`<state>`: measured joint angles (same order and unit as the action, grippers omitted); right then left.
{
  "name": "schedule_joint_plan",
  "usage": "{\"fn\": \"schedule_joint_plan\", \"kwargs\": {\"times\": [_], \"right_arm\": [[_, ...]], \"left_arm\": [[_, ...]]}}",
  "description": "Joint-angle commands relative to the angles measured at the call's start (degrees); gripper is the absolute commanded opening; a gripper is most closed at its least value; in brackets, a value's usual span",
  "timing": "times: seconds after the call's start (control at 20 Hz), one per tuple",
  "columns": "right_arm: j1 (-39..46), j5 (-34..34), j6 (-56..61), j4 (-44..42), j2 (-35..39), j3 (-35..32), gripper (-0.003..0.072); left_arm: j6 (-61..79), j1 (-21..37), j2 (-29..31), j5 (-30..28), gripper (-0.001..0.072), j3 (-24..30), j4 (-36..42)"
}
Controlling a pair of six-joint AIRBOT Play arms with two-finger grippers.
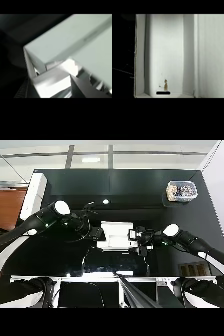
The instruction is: Fold the box and place the chain.
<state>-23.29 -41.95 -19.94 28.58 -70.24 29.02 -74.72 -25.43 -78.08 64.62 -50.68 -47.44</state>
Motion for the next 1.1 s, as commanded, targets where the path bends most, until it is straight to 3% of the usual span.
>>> {"fn": "schedule_joint_plan", "kwargs": {"times": [0.0,0.1,0.25,0.5,0.75,1.05], "right_arm": [[0.0,0.0,0.0,0.0,0.0,0.0,0.0450],[0.0,0.0,0.0,0.0,0.0,0.0,0.0450],[0.0,0.0,0.0,0.0,0.0,0.0,0.0450],[0.0,0.0,0.0,0.0,0.0,0.0,0.0450],[0.0,0.0,0.0,0.0,0.0,0.0,0.0449],[0.0,0.0,0.1,0.0,0.0,0.0,0.0450]], "left_arm": [[-5.5,-1.4,0.0,-2.5,0.0579,-1.9,-2.1],[-6.9,-1.4,0.0,-1.6,0.0576,-2.1,-2.0],[-8.0,-2.1,0.0,-1.4,0.0500,-2.2,-2.1],[-11.1,-4.5,0.0,-2.7,0.0501,-2.2,-2.7],[-21.4,-8.2,0.0,-8.7,0.0500,-2.2,-8.9],[-31.5,-10.8,0.0,-8.9,0.0500,-2.2,-18.0]]}}
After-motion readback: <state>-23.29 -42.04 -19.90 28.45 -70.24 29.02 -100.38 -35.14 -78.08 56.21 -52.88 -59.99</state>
